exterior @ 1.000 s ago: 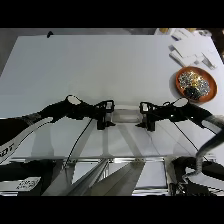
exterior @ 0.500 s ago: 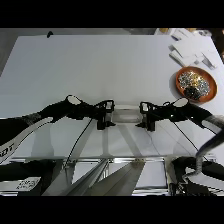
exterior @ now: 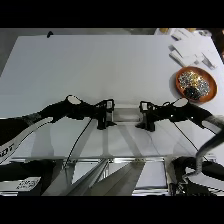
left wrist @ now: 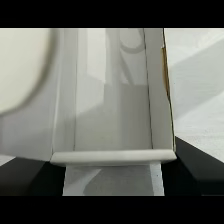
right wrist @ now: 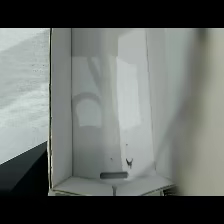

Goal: Fold the box and place the chain.

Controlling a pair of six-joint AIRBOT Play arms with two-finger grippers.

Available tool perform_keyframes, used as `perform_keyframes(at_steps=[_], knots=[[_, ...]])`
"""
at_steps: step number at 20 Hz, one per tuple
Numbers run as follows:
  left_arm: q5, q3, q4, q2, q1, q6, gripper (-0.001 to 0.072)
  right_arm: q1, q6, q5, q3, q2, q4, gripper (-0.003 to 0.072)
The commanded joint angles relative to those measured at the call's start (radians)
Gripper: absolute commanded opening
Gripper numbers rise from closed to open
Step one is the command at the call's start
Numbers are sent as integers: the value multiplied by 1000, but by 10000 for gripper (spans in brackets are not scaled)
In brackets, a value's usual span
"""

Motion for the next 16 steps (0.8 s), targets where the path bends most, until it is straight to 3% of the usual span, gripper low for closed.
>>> perform_keyframes(at_steps=[1,5,8,12,14,16], knots=[[-2,0,7,0,0,3,207,-4,122,26,1,58,-90,693],[-2,0,8,0,0,3,207,-4,315,74,0,231,-320,685],[-2,0,8,0,0,3,207,-4,464,136,0,342,-497,634],[-2,0,8,0,0,3,207,-3,507,198,0,478,-450,326],[-2,0,8,0,0,3,207,-3,494,223,0,514,-319,54],[-2,0,8,0,0,3,207,-3,470,212,0,515,-132,22]])
